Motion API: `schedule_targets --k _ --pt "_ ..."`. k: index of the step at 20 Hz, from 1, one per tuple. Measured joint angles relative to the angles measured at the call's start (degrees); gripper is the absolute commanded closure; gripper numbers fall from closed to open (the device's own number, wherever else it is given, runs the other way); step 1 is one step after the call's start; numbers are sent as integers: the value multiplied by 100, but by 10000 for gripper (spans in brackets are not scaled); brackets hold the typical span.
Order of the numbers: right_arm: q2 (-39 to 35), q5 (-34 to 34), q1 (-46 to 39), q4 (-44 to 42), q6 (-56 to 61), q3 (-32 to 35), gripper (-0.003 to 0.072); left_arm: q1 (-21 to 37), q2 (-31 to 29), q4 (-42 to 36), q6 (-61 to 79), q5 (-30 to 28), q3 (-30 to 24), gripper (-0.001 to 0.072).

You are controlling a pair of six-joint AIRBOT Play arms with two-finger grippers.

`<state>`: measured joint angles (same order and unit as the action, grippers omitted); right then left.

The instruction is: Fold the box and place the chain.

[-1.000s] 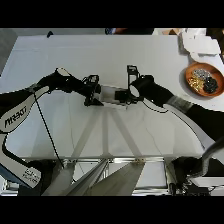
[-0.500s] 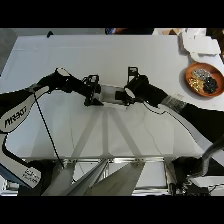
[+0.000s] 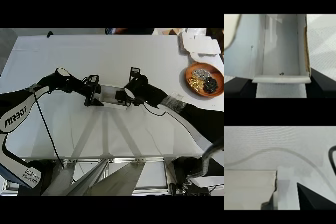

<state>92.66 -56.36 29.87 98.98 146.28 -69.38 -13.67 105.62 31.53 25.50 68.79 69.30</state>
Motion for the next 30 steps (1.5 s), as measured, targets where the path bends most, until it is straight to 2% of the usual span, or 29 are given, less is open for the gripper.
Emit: schedule_targets --k 1,3,5,6,7,8,12,13,14,15,21,27,30 --pt "4 22 7 4 13 0 313 0 -2 0 2 0 0 363" --pt "31 52 11 13 33 0 319 0 -2 0 0 0 0 363" --pt "76 68 13 20 35 0 378 0 -2 0 0 0 2 363" --pt "94 79 17 20 35 0 464 -2 -2 0 0 0 2 363" --pt "111 79 20 20 35 0 652 0 0 0 0 0 0 363" --pt "125 90 22 20 37 0 674 0 0 0 0 0 0 363" --pt "142 127 24 24 33 0 666 0 -2 0 2 -2 2 363" --pt "144 136 24 26 33 0 572 0 -2 0 2 -2 2 363" --pt "151 184 24 22 37 0 403 0 -2 0 0 -2 2 363" --pt "149 210 26 20 33 0 344 0 0 2 0 0 0 363" --pt "-269 17 46 -17 33 0 350 0 0 2 0 2 2 363" --pt "-1436 -616 -20 -24 0 0 350 0 0 2 0 2 2 363" --pt "-2168 -787 -319 7 -389 0 350 0 0 2 0 2 2 363"
